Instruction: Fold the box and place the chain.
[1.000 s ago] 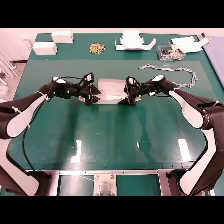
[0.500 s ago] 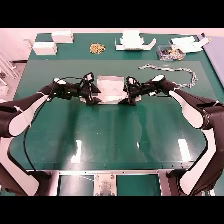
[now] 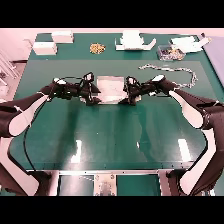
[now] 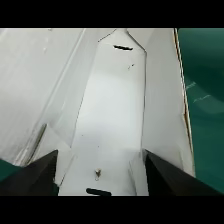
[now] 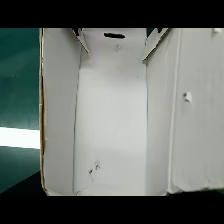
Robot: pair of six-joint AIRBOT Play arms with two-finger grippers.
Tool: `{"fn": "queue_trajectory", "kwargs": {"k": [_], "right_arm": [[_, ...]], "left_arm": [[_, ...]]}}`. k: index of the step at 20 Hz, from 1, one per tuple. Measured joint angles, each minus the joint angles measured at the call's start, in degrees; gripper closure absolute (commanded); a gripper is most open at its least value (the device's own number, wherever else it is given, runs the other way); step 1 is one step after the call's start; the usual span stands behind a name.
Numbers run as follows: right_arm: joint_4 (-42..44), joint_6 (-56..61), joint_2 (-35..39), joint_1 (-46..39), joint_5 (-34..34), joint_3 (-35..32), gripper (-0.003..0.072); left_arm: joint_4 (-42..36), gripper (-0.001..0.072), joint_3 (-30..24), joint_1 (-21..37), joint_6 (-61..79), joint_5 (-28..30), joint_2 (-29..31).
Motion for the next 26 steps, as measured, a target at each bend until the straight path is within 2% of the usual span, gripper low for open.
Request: {"fn": "queue_trajectory", "kwargs": {"k": [4,5,6,11,12,21,26], "right_arm": [[0.09,0.02,0.0,0.0,-0.13,0.0,0.0166],[0.09,0.02,0.0,0.0,-0.17,0.0,0.0166],[0.07,0.02,0.0,0.0,-0.17,0.0,0.0166],[0.0,-0.02,-0.02,0.0,-0.04,0.0,0.0166],[0.0,-0.02,-0.02,0.0,-0.04,0.0,0.0166],[-0.11,-0.13,-0.02,0.02,0.17,-0.02,0.0166],[-0.04,-0.09,-0.02,0.02,0.07,-0.02,0.0166]], "left_arm": [[0.04,0.0176,0.0,-0.04,1.81,1.62,0.13],[0.07,0.0336,0.0,-0.07,2.1,1.97,0.17],[0.07,0.0409,0.0,-0.02,2.47,2.43,0.24],[0.17,0.0427,0.0,0.22,4.81,2.58,0.42],[0.24,0.0542,0.04,0.44,5.05,2.47,0.55],[0.17,0.054,0.07,6.38,5.99,-1.7,5.07],[1.33,0.0542,0.07,11.32,-1.97,-6.03,7.34]]}}
